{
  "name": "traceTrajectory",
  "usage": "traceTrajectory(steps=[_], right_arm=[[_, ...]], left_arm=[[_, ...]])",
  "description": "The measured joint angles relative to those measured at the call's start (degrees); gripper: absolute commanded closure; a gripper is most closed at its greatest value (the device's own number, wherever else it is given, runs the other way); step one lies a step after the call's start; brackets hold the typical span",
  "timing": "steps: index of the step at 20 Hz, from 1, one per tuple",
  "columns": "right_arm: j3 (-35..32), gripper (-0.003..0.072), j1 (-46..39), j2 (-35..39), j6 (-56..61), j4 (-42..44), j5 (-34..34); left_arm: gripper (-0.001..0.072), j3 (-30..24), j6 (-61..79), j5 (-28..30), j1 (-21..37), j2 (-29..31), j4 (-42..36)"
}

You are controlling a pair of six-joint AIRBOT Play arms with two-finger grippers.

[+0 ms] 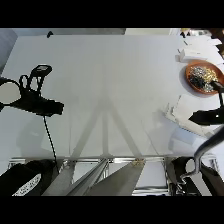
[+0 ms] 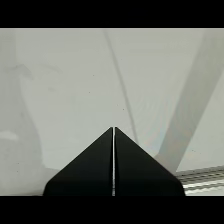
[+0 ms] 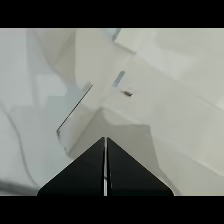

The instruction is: Fold the box and place the chain.

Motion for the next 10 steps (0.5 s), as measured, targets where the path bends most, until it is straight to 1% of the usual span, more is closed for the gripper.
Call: traceTrajectory(steps=[2, 4, 5, 6, 7, 10], right_arm=[[0.0, 0.0664, 0.0, 0.0, 8.61, -5.64, -4.44], [0.07, 0.0662, -0.02, -0.02, 16.92, -13.84, -7.32], [0.22, 0.0588, -0.17, -0.09, 20.39, -18.32, -8.2], [0.48, 0.032, -0.57, -0.17, 22.71, -22.01, -8.94], [0.98, 0.023, -1.31, -0.44, 24.39, -25.18, -9.57], [4.48, 0.023, -4.96, -3.1, 26.18, -30.42, -10.01]], left_arm=[[0.07, 0.0, 0.0, 0.02, 0.0, 0.0, 0.0], [0.07, 0.0, 0.02, 0.02, 0.0, 0.0, 0.0], [0.07, 0.0, 0.02, 0.02, 0.0, 0.0, 0.0], [0.07, 0.0, 0.02, 0.02, 0.0, 0.0, 0.0], [0.07, 0.0, 0.0, 0.02, 0.0, 0.0, 0.0], [0.07, 0.0, 0.02, 0.02, 0.0, 0.0, 0.0]])
